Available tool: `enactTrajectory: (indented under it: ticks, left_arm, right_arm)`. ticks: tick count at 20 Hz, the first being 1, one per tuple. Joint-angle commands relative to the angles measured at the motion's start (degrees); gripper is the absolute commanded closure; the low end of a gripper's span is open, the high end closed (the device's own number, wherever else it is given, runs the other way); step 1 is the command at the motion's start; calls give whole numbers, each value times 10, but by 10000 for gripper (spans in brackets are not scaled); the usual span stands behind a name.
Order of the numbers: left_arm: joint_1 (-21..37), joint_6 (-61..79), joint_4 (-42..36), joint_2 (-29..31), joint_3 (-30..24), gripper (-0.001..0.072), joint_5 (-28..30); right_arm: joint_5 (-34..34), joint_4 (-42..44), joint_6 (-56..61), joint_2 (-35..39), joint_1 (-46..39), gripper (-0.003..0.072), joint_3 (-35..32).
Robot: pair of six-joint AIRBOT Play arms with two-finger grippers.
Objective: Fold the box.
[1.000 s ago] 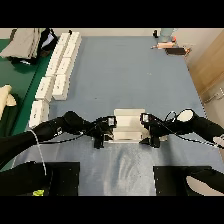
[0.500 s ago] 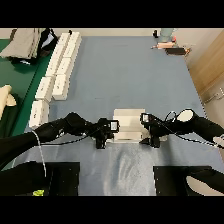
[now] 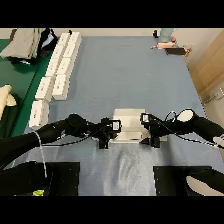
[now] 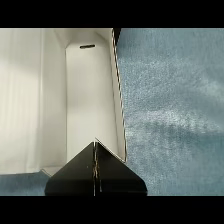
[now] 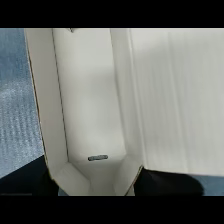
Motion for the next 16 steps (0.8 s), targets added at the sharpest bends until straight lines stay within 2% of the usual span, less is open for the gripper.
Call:
enactTrajectory:
  ticks: [1, 7, 11, 16]
  left_arm:
    - [0, -30, 3, 6, -3, 694, -4]
    - [48, -148, 77, 17, -22, 694, -12]
    - [75, -149, 80, 19, -23, 694, -72]
    - [110, -194, 130, 21, -24, 694, -99]
  right_arm:
    - [0, 0, 0, 0, 1, 142, 0]
    - [0, 0, 0, 0, 1, 142, 0]
    - [0, 0, 0, 0, 1, 143, 0]
    - [0, 0, 0, 0, 1, 142, 0]
